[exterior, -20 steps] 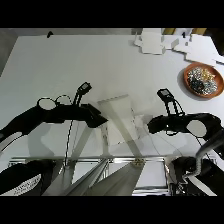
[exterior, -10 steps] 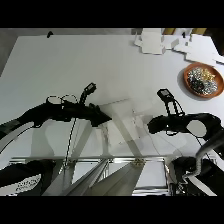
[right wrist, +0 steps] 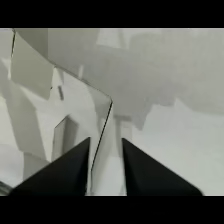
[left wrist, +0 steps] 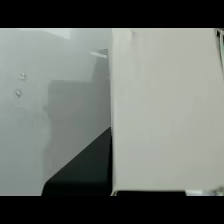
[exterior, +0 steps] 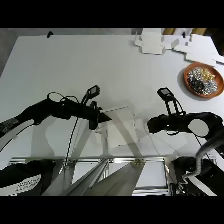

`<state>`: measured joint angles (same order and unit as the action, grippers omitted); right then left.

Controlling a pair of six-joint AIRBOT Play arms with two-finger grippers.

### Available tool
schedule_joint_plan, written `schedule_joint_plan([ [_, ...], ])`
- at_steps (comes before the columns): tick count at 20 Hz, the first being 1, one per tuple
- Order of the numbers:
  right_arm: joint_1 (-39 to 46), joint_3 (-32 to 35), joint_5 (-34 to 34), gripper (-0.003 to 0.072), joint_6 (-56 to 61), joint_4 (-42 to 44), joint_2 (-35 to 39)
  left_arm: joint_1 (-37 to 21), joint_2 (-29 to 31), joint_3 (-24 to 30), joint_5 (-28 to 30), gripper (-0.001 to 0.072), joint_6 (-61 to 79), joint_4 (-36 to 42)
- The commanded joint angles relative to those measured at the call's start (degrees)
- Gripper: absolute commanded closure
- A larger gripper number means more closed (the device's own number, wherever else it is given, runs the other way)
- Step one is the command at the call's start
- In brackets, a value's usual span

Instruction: Fold the box and place the chain.

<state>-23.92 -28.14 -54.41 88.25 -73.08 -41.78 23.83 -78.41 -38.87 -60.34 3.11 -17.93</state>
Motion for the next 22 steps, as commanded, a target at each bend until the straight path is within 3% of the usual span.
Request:
schedule_joint_plan([
  [1,-0.04,-3.85,-6.49,0.0345,-0.31,-1.14,0.7,3.34,0.68,-6.49,-0.09,0.0711,0.55,-14.25],
  [3,-0.07,-6.36,-10.51,0.0335,-0.31,-3.5,1.73,6.1,0.68,-9.73,3.74,0.071,2.45,-16.33],
  [7,-0.04,-6.95,-12.76,0.0338,-0.26,-6.29,4.96,8.7,-0.09,-10.14,11.98,0.0709,7.61,-7.67],
  [22,-0.07,-6.91,-8.55,0.0344,-0.22,-5.95,5.22,8.76,-9.6,-10.14,12.5,0.0704,7.17,-7.45],
])
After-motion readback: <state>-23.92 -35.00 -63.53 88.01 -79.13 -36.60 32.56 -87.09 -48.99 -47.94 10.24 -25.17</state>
